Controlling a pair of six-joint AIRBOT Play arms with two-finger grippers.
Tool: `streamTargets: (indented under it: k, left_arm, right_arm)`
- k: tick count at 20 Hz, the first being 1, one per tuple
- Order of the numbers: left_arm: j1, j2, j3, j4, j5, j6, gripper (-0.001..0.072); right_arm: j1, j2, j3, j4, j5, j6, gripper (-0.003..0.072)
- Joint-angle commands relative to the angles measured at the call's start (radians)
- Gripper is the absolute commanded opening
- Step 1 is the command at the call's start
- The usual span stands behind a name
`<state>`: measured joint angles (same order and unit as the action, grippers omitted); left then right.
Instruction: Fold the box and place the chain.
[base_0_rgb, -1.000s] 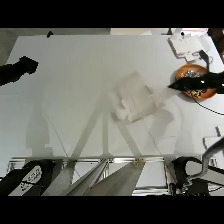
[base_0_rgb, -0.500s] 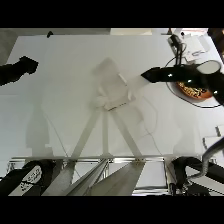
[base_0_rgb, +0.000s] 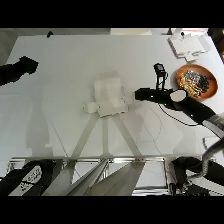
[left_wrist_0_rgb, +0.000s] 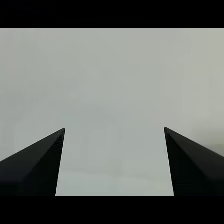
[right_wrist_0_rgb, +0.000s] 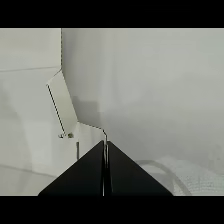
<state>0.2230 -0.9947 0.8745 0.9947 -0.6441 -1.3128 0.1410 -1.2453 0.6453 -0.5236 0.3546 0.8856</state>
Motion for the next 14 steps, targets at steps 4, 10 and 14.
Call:
streamTargets:
  k: [4,10,14]
  left_arm:
    - [0.0,0.001,0.0,0.0,0.0,0.0,0.0694]
    - [0.0,0.001,0.0,0.001,0.01,0.001,0.0694]
    - [0.0,0.001,0.0,0.0,0.037,0.001,0.0694]
  right_arm:
    - [0.019,0.001,-0.02,0.005,-0.06,0.011,0.001]
    - [0.019,0.001,-0.02,0.005,-0.06,0.011,0.0013]
    - [0.019,0.001,-0.02,0.005,-0.06,0.011,0.0013]
